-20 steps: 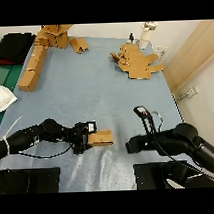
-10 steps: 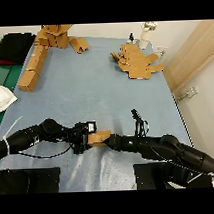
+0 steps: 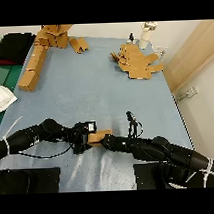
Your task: Fold the box.
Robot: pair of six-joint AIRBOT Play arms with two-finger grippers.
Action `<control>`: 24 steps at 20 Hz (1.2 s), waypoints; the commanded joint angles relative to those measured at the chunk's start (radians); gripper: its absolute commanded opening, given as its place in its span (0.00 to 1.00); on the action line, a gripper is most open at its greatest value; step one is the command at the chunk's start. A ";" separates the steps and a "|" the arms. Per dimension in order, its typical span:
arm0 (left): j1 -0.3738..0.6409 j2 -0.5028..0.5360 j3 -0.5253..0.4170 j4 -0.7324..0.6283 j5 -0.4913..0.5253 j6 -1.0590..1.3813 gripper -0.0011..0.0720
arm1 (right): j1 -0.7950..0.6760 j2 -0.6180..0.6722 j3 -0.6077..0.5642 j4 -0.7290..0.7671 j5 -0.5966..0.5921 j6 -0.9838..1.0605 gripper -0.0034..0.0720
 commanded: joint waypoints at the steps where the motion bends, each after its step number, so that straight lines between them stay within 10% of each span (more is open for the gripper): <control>1: 0.000 0.000 0.000 0.001 0.000 0.003 0.71 | 0.005 0.000 0.001 -0.008 0.040 0.000 0.05; 24: 0.000 0.000 0.000 0.001 0.000 0.003 0.71 | -0.024 0.121 0.006 -0.038 -0.039 0.000 0.05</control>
